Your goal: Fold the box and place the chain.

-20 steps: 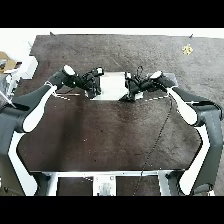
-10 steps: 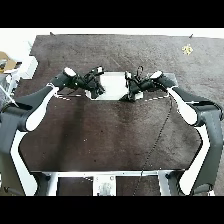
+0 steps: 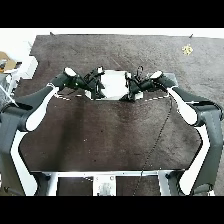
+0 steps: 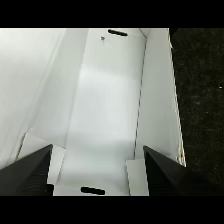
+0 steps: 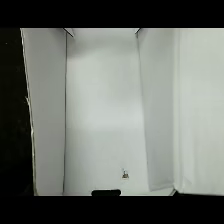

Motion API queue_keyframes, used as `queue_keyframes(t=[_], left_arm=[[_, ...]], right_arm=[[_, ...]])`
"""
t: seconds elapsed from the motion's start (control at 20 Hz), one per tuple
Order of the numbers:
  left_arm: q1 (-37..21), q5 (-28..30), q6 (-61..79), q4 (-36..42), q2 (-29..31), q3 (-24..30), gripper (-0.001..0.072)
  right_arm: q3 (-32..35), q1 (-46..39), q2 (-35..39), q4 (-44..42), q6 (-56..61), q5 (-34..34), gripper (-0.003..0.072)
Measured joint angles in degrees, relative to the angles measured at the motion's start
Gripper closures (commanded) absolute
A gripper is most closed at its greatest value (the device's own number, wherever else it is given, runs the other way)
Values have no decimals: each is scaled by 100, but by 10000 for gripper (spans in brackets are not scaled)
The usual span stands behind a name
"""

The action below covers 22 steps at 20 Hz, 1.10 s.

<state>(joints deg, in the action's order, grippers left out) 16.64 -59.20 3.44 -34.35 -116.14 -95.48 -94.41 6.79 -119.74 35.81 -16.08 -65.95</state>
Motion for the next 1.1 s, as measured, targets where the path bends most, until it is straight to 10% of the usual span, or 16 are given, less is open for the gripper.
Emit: queue_keyframes(t=[0.05,0.3,0.4,0.8,1.1], left_arm=[[-4,46,-4,2,7,-7,349],[-125,-155,-111,-11,35,-127,371],[-247,-431,-332,-2,37,-310,688],[-1141,-2306,-2839,0,44,-1650,699],[-1703,-2450,-5895,-835,37,-1648,701]], right_arm=[[0,0,0,-2,2,0,180],[0,0,0,-4,7,0,179],[0,0,0,-4,7,0,180],[0,0,0,-2,2,-2,179],[0,0,0,-2,2,-2,179]])
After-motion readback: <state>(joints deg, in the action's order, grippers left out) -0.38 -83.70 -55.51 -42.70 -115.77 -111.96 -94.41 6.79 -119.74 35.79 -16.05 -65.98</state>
